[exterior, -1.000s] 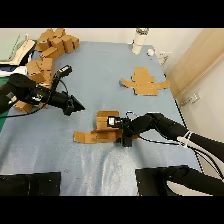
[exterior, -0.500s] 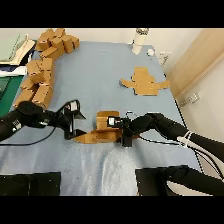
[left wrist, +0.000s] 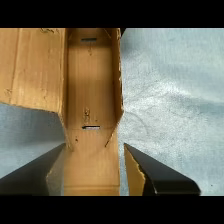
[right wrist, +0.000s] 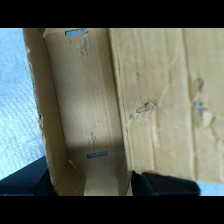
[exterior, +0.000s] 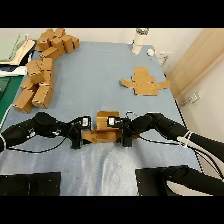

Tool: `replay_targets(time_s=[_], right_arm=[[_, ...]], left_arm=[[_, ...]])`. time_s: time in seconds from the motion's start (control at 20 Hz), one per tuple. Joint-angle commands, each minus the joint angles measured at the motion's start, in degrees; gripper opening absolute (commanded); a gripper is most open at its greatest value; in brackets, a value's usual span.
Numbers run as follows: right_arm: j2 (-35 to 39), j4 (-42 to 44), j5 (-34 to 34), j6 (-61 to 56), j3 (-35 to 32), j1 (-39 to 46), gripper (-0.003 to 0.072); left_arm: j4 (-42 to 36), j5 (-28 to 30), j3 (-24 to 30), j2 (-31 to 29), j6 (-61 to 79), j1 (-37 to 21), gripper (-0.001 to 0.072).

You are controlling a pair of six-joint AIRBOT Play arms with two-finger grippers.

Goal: Fold the box.

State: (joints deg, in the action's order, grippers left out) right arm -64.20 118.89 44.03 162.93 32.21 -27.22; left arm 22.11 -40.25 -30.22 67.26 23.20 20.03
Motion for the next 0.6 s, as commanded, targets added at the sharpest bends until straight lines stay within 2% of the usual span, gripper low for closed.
replay_targets(time_s=[0.0,0.05,0.15,0.55], right_arm=[[0.0,0.0,0.0,0.0,0.0,0.0,0.0515],[0.0,0.0,0.0,0.0,0.0,0.0,0.0515],[0.0,0.0,0.0,0.0,0.0,0.0,0.0515],[0.0,0.0,0.0,0.0,0.0,0.0,0.0515]], left_arm=[[-1.8,0.8,0.2,0.7,0.3,0.7,0.0516],[-1.9,0.8,0.2,0.7,0.4,0.7,0.0515],[-2.8,0.6,0.2,0.7,0.4,0.7,0.0286],[-7.1,0.9,0.1,2.1,1.8,2.7,0.0286]])
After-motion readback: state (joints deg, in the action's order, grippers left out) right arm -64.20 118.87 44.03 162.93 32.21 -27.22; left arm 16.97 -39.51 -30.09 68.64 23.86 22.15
